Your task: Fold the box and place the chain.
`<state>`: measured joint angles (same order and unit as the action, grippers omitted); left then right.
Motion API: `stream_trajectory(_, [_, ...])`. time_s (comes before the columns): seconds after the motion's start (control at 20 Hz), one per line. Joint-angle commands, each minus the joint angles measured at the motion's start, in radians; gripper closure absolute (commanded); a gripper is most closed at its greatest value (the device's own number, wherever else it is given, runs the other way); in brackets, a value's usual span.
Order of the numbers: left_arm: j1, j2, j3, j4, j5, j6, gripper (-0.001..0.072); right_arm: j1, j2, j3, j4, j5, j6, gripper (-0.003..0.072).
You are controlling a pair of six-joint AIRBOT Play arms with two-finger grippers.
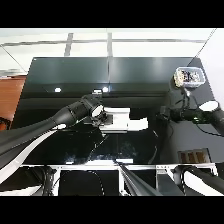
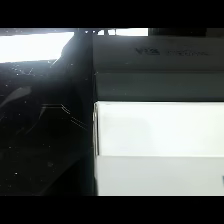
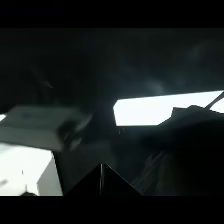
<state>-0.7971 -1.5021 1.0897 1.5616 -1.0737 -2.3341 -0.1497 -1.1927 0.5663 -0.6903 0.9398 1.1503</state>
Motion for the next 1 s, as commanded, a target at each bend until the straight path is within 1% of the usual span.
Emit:
stream_trajectory(0.0, [0.0,0.0,0.001,0.0,0.003,0.0,0.0683,0.065,-0.127,-0.026,0.097,0.063,-0.039,0.0674])
stream_trajectory(0.15, [0.0,0.0,0.001,0.0,0.003,0.0,0.0683,0.188,-0.169,-0.021,0.206,0.037,-0.141,0.0674])
stream_trajectory(0.25, [0.0,0.0,0.001,0.0,0.003,0.0,0.0683,0.234,-0.169,-0.006,0.211,0.021,-0.151,0.0673])
stream_trajectory(0.4, [0.0,0.0,0.001,0.0,0.003,0.0,0.0683,0.243,-0.169,0.048,0.204,0.069,-0.168,0.0672])
stream_trajectory(0.45, [0.0,0.0,0.001,0.0,0.003,0.0,0.0683,0.243,-0.169,0.078,0.187,0.101,-0.169,0.064])
stream_trajectory(0.5, [0.0,0.0,0.001,0.0,0.003,0.0,0.0683,0.243,-0.169,0.105,0.178,0.136,-0.169,0.0387])
stream_trajectory(0.55, [0.0,0.0,0.001,0.0,0.003,0.0,0.0683,0.243,-0.169,0.125,0.177,0.166,-0.169,0.0193])
stream_trajectory(0.6, [0.0,0.0,0.001,0.0,0.003,0.0,0.0683,0.244,-0.169,0.14,0.177,0.195,-0.172,0.0179])
stream_trajectory(0.7, [0.0,0.0,0.001,0.0,0.003,0.0,0.0683,0.25,-0.169,0.154,0.183,0.232,-0.172,0.0179])
stream_trajectory(0.85, [0.0,0.0,0.001,0.0,0.003,0.0,0.0683,0.267,-0.169,0.157,0.2,0.234,-0.172,0.0181])
stream_trajectory(0.9, [0.0,0.0,0.001,0.0,0.003,0.0,0.0684,0.275,-0.169,0.159,0.208,0.232,-0.172,0.0204])
stream_trajectory(0.95, [0.0,0.0,0.001,0.0,0.003,0.0,0.0684,0.285,-0.169,0.164,0.207,0.227,-0.171,0.0208])
